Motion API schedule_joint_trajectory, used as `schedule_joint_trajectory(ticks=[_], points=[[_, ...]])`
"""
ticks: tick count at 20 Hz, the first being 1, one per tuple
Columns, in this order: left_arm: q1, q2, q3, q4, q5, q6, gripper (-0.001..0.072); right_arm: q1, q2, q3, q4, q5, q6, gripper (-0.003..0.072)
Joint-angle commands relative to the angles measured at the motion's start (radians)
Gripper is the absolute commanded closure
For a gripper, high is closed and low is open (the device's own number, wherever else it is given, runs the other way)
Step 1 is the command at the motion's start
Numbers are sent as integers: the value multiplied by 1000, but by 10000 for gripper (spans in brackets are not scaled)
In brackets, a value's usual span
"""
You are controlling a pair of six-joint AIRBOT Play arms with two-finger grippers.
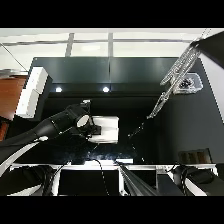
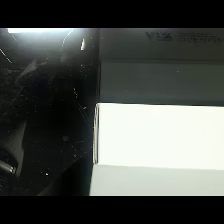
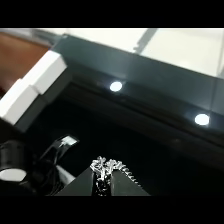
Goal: Fold the box and place the chain.
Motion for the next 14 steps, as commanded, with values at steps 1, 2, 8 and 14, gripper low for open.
schedule_joint_trajectory(ticks=[1,2,8,14], points=[[0,0,0,0,0,0,680,47,1,0,43,40,-3,664],[0,0,0,0,0,0,680,56,1,0,56,39,-3,663],[0,0,0,1,5,0,680,103,-2,0,168,11,-14,663],[0,0,0,10,8,0,680,103,-17,0,323,-40,-25,664]])
